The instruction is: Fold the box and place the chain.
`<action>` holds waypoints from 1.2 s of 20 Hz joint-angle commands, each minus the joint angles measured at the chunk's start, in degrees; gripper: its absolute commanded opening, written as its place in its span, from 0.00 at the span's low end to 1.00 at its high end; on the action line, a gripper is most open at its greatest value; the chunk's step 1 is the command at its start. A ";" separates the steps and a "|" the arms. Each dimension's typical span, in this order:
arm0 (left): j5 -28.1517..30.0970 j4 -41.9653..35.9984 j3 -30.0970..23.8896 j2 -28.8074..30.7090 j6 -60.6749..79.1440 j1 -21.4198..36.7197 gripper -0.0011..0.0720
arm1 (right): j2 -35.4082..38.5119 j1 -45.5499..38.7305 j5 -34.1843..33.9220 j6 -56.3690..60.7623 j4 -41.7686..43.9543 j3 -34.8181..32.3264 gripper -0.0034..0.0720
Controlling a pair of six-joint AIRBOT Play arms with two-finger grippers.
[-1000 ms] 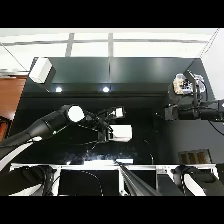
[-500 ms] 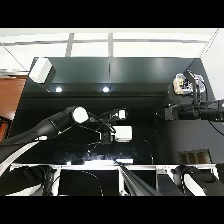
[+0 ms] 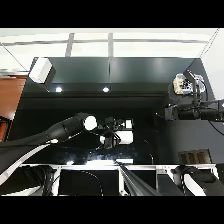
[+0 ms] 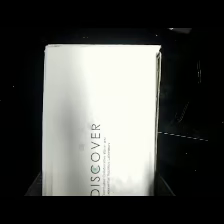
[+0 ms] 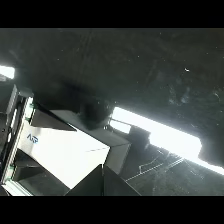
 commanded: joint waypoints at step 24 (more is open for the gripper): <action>-2.08 20.39 19.71 -9.92 -28.89 72.74 0.45 | 0.02 -0.04 -4.85 5.35 0.02 0.07 0.05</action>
